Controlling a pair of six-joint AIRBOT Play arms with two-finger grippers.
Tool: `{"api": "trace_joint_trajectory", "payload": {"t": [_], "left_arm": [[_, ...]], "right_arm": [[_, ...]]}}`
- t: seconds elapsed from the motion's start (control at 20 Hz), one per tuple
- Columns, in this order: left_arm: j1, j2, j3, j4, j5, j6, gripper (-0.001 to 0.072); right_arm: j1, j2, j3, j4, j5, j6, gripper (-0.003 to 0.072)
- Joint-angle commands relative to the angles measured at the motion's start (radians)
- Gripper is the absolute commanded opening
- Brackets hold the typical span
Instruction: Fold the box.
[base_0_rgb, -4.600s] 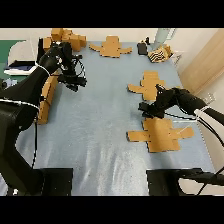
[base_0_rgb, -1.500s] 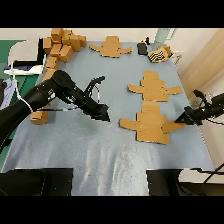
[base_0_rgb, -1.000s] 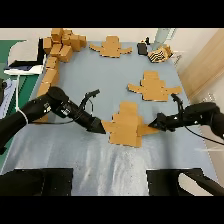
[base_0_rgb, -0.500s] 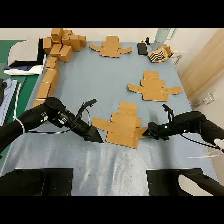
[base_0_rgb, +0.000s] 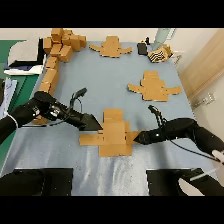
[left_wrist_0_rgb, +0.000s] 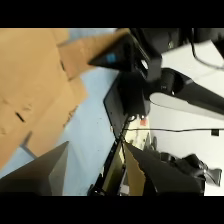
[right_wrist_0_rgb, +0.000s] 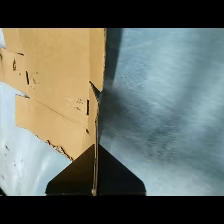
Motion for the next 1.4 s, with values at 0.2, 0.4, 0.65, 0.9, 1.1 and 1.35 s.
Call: {"api": "trace_joint_trajectory", "payload": {"t": [0.2,0.4,0.65,0.9,1.1,1.35], "left_arm": [[0.067,-0.038,0.007,0.079,0.135,-0.056,0.0525],[0.06,-0.156,0.013,-0.001,0.225,-0.002,0.0525],[0.014,-0.332,0.161,-0.089,0.241,0.051,0.0525],[-0.081,-0.453,0.304,-0.092,0.198,0.053,0.0524],[-0.073,-0.471,0.304,-0.038,0.053,0.053,0.0515],[-0.027,-0.471,0.304,0.04,-0.056,0.038,0.0514]], "right_arm": [[0.146,0.208,-0.065,-0.116,0.13,0.035,0.0002],[0.146,0.206,-0.065,-0.137,0.129,0.035,0.0001],[0.147,0.206,-0.065,-0.143,0.093,0.032,0.0002],[0.146,0.206,-0.065,-0.175,0.092,0.033,0.0002],[0.146,0.206,-0.065,-0.19,0.1,0.033,0.0002],[0.146,0.188,-0.065,-0.19,0.107,0.036,0.0002]]}}
